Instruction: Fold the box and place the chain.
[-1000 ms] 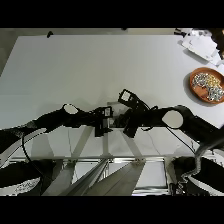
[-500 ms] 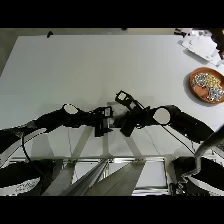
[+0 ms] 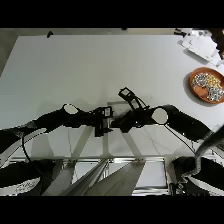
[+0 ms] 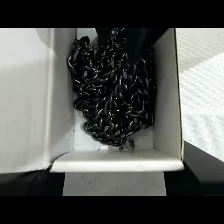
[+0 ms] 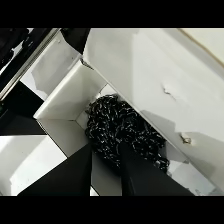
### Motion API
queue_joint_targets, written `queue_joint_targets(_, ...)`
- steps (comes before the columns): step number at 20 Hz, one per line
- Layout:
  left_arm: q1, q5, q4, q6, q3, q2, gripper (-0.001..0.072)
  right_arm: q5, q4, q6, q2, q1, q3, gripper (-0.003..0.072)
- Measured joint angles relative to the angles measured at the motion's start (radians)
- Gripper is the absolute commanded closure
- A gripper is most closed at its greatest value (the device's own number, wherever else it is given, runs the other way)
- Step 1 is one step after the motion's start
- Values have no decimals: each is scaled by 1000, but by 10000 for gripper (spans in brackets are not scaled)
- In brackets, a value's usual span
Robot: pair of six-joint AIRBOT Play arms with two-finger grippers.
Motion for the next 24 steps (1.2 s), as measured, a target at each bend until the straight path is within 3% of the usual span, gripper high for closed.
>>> queue_joint_targets(6, 0, 0, 0, 0, 0, 0, 698, 6, -172, -8, 136, -8, 0, 490)
queue_joint_targets(10, 0, 0, 0, 0, 0, 0, 698, 71, -315, -55, 217, -59, -4, 491)
queue_joint_targets(15, 0, 0, 0, 0, 0, 0, 698, 166, -399, -267, 272, -134, -98, 486)
queue_joint_targets(17, 0, 0, 0, 0, 0, 0, 698, 134, -399, -391, 278, -145, -161, 363)
queue_joint_targets(24, 0, 0, 0, 0, 0, 0, 698, -39, -351, -640, 189, -185, -255, 368)
